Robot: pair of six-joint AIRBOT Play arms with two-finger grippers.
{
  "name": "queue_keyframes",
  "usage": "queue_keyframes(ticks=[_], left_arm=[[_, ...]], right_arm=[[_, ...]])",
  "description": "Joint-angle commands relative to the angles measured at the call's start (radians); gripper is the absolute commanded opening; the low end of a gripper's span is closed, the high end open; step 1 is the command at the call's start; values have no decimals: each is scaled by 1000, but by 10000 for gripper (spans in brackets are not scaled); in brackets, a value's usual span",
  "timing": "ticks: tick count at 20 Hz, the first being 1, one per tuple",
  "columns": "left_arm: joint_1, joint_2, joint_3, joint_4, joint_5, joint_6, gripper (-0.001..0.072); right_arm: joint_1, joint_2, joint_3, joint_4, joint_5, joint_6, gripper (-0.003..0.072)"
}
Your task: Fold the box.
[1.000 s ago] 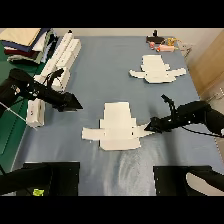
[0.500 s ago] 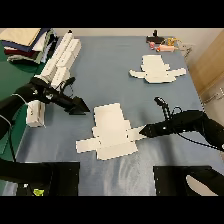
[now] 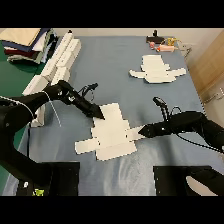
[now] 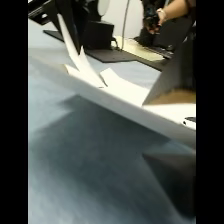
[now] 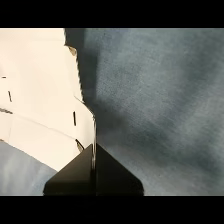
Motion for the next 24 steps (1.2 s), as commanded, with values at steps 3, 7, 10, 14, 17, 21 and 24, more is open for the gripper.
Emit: queue_keyframes(ticks=[3,7,10,14,17,21,24], left_arm=[[-27,-21,47,-5,-134,101,17],[-28,-21,47,-10,-153,112,17],[-29,-21,50,-20,-152,126,17],[-30,15,97,-21,-93,316,13],[-53,108,95,-10,0,431,12],[-130,252,21,11,138,552,11],[-199,376,-105,10,290,639,11]], right_arm=[[1,1,0,-6,2,0,-1],[1,2,0,-16,15,-2,3],[0,2,24,-136,38,-1,244],[0,2,114,-427,49,114,244],[0,2,185,-646,47,292,244],[0,2,256,-691,60,369,244],[0,2,278,-688,90,455,244]])
